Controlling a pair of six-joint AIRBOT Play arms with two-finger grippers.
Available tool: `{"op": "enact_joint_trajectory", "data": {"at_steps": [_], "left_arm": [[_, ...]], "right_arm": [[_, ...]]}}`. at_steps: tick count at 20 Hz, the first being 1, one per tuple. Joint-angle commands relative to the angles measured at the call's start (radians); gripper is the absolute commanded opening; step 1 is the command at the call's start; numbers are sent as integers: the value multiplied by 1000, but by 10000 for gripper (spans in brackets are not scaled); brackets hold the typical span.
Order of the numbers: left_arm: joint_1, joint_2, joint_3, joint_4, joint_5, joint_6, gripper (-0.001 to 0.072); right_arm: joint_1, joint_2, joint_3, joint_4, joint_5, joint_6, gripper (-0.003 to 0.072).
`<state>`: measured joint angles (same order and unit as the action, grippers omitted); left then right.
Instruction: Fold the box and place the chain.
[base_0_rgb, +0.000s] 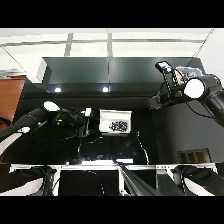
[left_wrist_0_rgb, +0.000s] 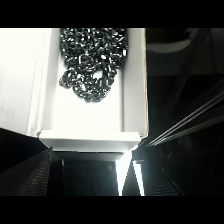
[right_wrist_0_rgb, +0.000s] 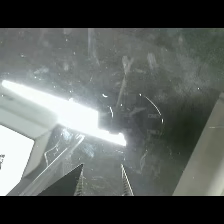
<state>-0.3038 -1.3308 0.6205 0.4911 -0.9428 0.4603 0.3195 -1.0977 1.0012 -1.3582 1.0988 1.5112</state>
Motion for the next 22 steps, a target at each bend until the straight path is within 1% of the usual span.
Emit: {"op": "enact_joint_trajectory", "data": {"at_steps": [1, 16, 22], "left_arm": [[-24, -3, 0, -74, 36, 0, 708], [-25, -16, 14, -84, 75, -11, 708], [-73, -20, 30, -84, 75, 12, 708]], "right_arm": [[0, 0, 0, 0, -7, 0, 289], [0, 0, 0, 1, -13, 0, 288], [0, 0, 0, 4, -19, 0, 289]]}}
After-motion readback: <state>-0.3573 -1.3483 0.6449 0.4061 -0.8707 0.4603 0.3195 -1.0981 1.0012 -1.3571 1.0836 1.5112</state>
